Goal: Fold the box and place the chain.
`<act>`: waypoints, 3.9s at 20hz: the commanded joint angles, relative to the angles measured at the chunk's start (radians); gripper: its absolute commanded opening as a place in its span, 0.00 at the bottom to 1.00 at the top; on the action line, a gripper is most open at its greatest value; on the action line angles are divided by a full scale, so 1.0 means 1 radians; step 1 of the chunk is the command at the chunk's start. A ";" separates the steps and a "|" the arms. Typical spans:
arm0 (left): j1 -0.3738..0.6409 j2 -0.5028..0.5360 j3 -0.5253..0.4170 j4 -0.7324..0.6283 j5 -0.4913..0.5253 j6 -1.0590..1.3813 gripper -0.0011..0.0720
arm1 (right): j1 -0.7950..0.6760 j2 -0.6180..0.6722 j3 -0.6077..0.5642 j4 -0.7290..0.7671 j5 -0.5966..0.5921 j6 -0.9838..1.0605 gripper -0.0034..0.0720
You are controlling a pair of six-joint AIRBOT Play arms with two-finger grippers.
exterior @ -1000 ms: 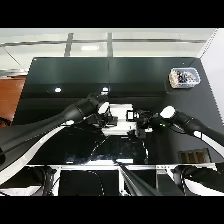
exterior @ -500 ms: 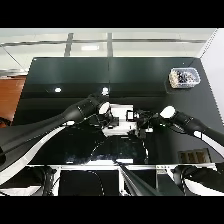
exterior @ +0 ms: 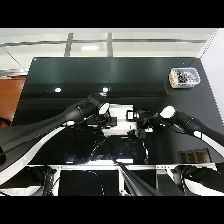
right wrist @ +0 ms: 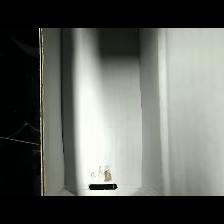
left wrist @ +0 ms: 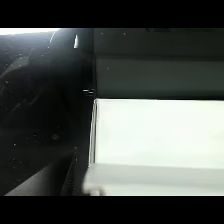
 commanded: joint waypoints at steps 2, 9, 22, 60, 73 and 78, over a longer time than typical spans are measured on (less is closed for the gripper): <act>0.000 -0.001 -0.001 0.003 0.006 -0.013 0.43 | 0.001 -0.001 0.000 0.000 0.000 0.000 0.36; -0.002 -0.010 -0.001 0.003 0.014 -0.013 0.33 | 0.001 -0.001 0.000 0.000 0.000 0.000 0.36; -0.006 -0.010 0.000 0.003 0.022 -0.012 0.05 | 0.001 -0.001 0.000 0.000 0.001 0.002 0.36; -0.006 -0.009 0.000 -0.001 0.036 -0.008 0.05 | -0.038 0.123 0.002 -0.026 0.062 0.071 0.21; -0.006 -0.009 0.000 -0.002 0.037 -0.008 0.05 | 0.011 0.099 0.002 0.075 -0.018 0.106 0.29; -0.006 -0.009 0.000 -0.015 0.042 -0.008 0.06 | 0.010 0.099 0.002 0.039 -0.023 0.155 0.12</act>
